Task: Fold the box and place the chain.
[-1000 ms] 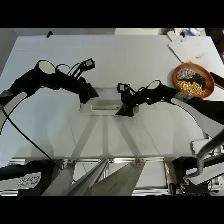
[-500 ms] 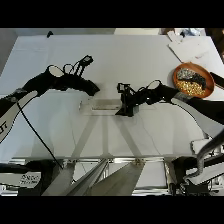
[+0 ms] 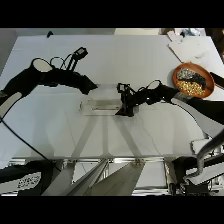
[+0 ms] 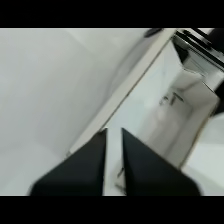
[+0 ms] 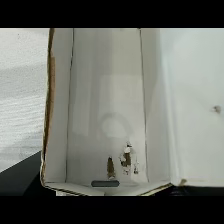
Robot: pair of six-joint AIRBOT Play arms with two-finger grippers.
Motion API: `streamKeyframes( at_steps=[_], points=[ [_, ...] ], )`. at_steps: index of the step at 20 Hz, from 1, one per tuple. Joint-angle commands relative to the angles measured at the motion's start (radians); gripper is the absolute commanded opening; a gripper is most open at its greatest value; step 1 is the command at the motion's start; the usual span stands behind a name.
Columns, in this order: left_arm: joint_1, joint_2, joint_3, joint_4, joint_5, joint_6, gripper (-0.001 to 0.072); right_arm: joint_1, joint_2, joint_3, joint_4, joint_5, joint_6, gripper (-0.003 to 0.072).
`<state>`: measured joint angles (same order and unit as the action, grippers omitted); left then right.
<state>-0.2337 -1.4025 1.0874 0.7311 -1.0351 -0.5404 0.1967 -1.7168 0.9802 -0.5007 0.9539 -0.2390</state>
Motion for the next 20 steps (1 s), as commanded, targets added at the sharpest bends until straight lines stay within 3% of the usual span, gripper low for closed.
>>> streamKeyframes(
  at_steps=[1,3,5,6,12,15,20],
  points=[
    [0.011,0.135,-0.005,0.223,-0.113,0.135,0.0266,0.000,0.000,0.000,0.001,0.000,0.002,0.0525],
    [0.011,0.183,-0.028,0.319,-0.106,0.213,0.0306,0.000,0.000,0.000,0.001,0.000,0.002,0.0525],
    [0.011,0.201,-0.068,0.321,-0.100,0.246,0.0547,0.000,0.000,0.000,0.001,0.000,0.002,0.0525],
    [0.008,0.201,-0.096,0.321,-0.084,0.248,0.0576,0.000,0.000,0.000,0.001,0.000,0.002,0.0525],
    [-0.032,0.201,-0.263,0.311,0.069,0.448,0.0576,0.000,0.000,0.000,0.001,0.000,0.002,0.0525],
    [-0.051,0.200,-0.299,0.285,0.130,0.557,0.0577,0.000,0.000,0.000,0.001,0.000,0.002,0.0525],
    [-0.055,0.125,-0.300,0.233,0.131,0.623,0.0576,0.000,0.000,0.000,0.001,0.000,0.002,0.0525]
  ],
)
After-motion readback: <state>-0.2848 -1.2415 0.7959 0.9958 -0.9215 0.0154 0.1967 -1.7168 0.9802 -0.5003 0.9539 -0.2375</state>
